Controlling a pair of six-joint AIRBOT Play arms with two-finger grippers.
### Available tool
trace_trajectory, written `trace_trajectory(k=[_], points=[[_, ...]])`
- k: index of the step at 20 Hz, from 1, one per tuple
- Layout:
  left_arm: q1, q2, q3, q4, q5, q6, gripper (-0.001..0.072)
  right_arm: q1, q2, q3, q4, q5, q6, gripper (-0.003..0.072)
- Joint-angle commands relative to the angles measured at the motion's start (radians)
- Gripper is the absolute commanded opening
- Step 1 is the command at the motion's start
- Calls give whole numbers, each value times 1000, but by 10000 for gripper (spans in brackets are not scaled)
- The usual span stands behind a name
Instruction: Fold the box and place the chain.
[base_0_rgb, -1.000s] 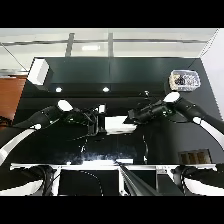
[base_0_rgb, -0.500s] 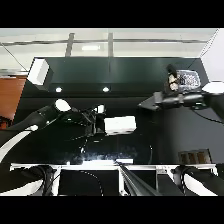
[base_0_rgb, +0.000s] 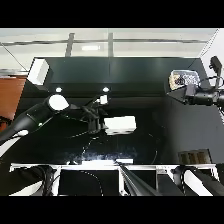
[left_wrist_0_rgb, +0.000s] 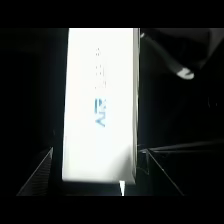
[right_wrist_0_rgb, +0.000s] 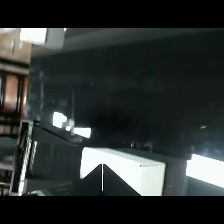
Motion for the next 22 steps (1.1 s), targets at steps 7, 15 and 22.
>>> trace_trajectory(k=[7,15,22], points=[[-113,-261,242,3,18,-143,712,-47,5,1,-4,-1,-42,7],[-115,-274,245,11,-41,-161,712,-47,5,1,-4,-3,-49,7],[-115,-283,245,56,-46,-160,712,-47,5,1,-14,-3,-49,7]])
